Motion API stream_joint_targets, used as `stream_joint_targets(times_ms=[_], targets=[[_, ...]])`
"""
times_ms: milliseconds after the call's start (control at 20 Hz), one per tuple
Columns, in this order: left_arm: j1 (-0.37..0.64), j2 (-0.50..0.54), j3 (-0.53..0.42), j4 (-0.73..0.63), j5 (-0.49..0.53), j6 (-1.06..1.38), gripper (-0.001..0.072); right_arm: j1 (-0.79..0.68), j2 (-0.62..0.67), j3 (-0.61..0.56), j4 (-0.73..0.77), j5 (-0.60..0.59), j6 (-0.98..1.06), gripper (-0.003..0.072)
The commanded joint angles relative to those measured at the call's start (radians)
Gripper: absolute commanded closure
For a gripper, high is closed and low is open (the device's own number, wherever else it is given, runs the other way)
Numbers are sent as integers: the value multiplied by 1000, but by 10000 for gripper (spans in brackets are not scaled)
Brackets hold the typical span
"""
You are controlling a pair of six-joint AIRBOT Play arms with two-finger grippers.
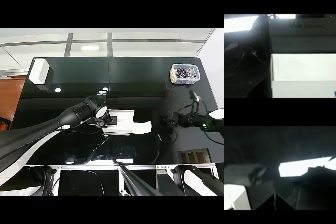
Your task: Fold the box and place the chain.
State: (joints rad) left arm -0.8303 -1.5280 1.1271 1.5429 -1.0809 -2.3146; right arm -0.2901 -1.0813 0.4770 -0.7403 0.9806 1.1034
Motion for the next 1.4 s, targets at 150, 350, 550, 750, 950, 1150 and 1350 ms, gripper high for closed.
stream_joint_targets(times_ms=[150, 350, 550, 750, 950, 1150, 1350], targets=[[0, -1, 1, 1, -2, -1, 682, 235, -196, -22, 190, 56, -39, 673], [0, -1, 1, 1, -2, -1, 683, 330, -214, -18, 310, 27, -108, 673], [0, -1, 1, 1, -2, -1, 682, 328, -213, 26, 309, 69, -159, 673], [0, -1, 1, 1, -2, -1, 683, 328, -213, 83, 267, 87, -158, 484], [0, -1, 1, 0, -2, -1, 682, 328, -213, 133, 268, 205, -158, 100], [0, -1, 1, 0, -2, -1, 682, 330, -213, 158, 300, 244, -130, 101], [0, -1, 1, 0, 0, -1, 682, 335, -213, 158, 320, 241, -66, 102]])
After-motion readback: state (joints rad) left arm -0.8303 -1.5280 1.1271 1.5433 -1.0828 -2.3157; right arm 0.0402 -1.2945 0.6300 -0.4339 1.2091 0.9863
